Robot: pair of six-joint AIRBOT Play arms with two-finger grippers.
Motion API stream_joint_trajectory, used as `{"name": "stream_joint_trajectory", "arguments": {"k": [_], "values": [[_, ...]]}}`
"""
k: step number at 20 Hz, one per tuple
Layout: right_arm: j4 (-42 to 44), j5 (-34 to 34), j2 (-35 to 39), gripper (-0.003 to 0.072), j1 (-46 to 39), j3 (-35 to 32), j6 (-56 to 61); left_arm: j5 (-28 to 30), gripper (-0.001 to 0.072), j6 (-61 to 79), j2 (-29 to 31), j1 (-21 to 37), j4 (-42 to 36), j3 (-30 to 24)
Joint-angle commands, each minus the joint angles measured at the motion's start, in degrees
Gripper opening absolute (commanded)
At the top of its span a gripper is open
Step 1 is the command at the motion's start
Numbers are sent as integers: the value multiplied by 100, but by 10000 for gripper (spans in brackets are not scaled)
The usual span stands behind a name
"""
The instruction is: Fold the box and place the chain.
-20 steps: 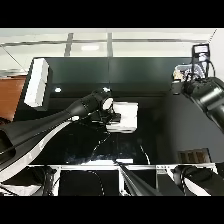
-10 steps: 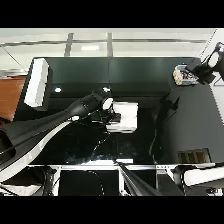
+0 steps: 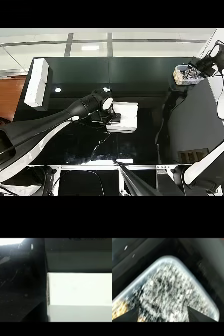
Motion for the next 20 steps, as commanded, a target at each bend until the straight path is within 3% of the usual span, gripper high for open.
{"name": "stream_joint_trajectory", "arguments": {"k": [1,3,4,5,6,8,14,18,20], "values": [[-188,-247,-258,720,-20,170,-116,-9,23,0,-4,4,2,-2],[-188,-256,-341,717,-7,170,-142,-4,23,0,-4,4,2,-2],[-179,-201,-378,578,-4,170,-162,-9,23,0,-4,4,2,-2],[-173,-109,-409,549,-4,170,-177,-7,23,0,-4,4,2,-2],[-173,-26,-431,468,-4,170,-186,-4,23,0,-4,4,2,-2],[-175,144,-382,14,-4,170,-199,-4,23,0,-4,4,2,-2],[-280,354,433,11,-4,170,-734,-9,23,-2,-4,4,-7,-2],[-262,1506,1167,11,61,164,-1668,13,23,0,-4,4,-179,-2],[254,1491,1652,10,48,-7,-1755,-11,23,0,-4,2,-195,-2]]}}
